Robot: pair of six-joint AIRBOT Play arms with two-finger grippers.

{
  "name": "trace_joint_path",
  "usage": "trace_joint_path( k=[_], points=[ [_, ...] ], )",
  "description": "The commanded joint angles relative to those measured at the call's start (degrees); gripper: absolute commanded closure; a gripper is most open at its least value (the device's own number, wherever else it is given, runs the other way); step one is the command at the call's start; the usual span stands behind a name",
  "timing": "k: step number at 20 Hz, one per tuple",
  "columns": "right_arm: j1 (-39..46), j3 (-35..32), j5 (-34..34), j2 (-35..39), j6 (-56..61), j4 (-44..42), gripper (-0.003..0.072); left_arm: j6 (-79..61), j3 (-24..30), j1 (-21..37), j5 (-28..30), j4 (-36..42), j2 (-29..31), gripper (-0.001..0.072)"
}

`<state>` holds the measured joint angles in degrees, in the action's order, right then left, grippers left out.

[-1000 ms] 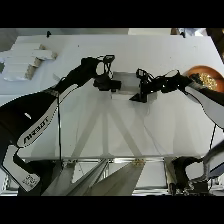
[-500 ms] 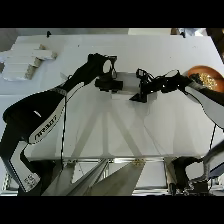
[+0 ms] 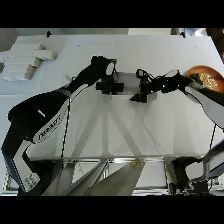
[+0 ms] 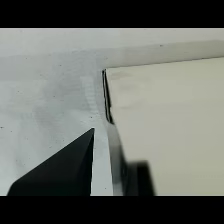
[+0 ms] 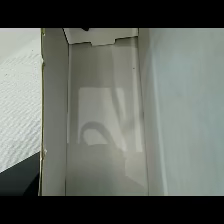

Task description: Fold the box and place the chain.

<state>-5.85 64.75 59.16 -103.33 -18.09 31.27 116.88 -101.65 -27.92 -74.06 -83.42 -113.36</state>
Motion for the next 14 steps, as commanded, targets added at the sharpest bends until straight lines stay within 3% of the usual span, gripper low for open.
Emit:
trace_joint_path(
  k=[1,2,4,6,14],
  points=[
    [-0.02,0.02,-0.02,0.04,0.09,-0.04,0.0194,0.63,-0.04,-0.04,-0.76,-0.02,-0.44,0.0468],
    [-0.02,0.02,-0.02,0.04,0.09,-0.04,0.0194,0.59,-0.04,-0.04,-0.72,-0.02,-0.44,0.0568],
    [-0.02,0.02,-0.04,0.04,0.09,-0.04,0.0194,0.59,-0.04,-0.04,-0.76,0.02,-0.44,0.0576],
    [-0.02,0.02,-0.04,0.04,0.09,-0.04,0.0194,0.57,-0.04,-0.04,-0.68,0.0,-0.44,0.0696],
    [-0.02,0.02,-0.04,0.04,0.09,-0.04,0.0194,0.39,-0.04,-0.37,-0.37,0.24,-0.44,0.0699]
  ],
)
